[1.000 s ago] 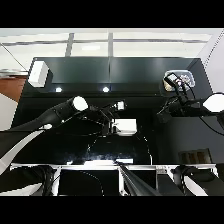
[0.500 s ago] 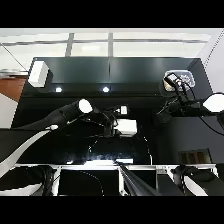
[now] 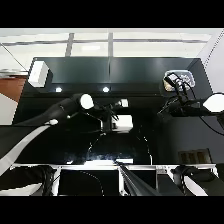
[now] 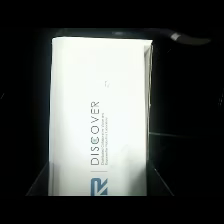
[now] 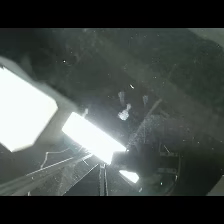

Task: Fold the box and place the chain.

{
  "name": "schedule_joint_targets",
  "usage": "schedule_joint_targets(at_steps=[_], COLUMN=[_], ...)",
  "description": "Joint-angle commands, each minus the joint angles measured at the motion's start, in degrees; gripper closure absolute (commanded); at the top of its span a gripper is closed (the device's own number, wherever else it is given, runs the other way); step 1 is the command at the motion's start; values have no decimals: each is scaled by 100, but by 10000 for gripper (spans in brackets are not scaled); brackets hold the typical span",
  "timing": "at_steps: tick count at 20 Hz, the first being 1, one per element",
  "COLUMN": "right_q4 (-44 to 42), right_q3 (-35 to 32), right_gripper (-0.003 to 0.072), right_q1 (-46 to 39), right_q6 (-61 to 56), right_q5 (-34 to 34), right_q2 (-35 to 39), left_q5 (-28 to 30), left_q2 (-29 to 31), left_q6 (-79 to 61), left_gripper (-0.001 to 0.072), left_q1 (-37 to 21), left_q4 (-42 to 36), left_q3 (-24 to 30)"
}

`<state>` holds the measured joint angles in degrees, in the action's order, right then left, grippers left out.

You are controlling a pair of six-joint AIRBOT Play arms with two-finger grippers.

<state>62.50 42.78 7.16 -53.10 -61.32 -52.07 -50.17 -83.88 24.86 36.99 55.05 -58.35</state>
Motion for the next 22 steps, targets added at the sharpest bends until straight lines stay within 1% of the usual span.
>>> schedule_joint_targets(at_steps=[1, 4, 6, 8, 10, 11, 13, 15, 17, 19, 22], right_q4=[116, 118, 118, 118, 118, 118, 105, 98, 74, 66, 33], right_q3=[4, 4, 4, 4, 4, 4, 4, 4, 4, 4, 4], right_gripper=[643, 643, 643, 643, 643, 643, 643, 643, 643, 642, 643], right_q1=[-2, 0, 0, 0, 0, 0, 0, 0, 0, 0, 0], right_q6=[-4, -4, -4, -4, -4, -4, -4, -11, -11, -11, -103], right_q5=[-22, -39, -44, -46, -44, -42, -42, -46, -39, -39, -35], right_q2=[2, 2, 2, 2, 2, 2, 2, 2, 2, 2, 2], left_q5=[-780, -1147, -1462, -1762, -1742, -1722, -1427, -946, -317, 205, 691], left_q2=[273, 693, 997, 1233, 1355, 1351, 1327, 1292, 1209, 1038, 632], left_q6=[1202, 1961, 2238, 2415, 2695, 2730, 2743, 2697, 2549, 2363, 2133], left_gripper=[534, 534, 534, 534, 534, 534, 534, 534, 534, 534, 534], left_q1=[-844, -2041, -3005, -4148, -5257, -5716, -6461, -6905, -7095, -7051, -6826], left_q4=[846, 1248, 1469, 1528, 1473, 1423, 1276, 1174, 1156, 1147, 1082], left_q3=[-114, -114, -111, -111, -85, -85, -74, -74, -76, -76, -79])
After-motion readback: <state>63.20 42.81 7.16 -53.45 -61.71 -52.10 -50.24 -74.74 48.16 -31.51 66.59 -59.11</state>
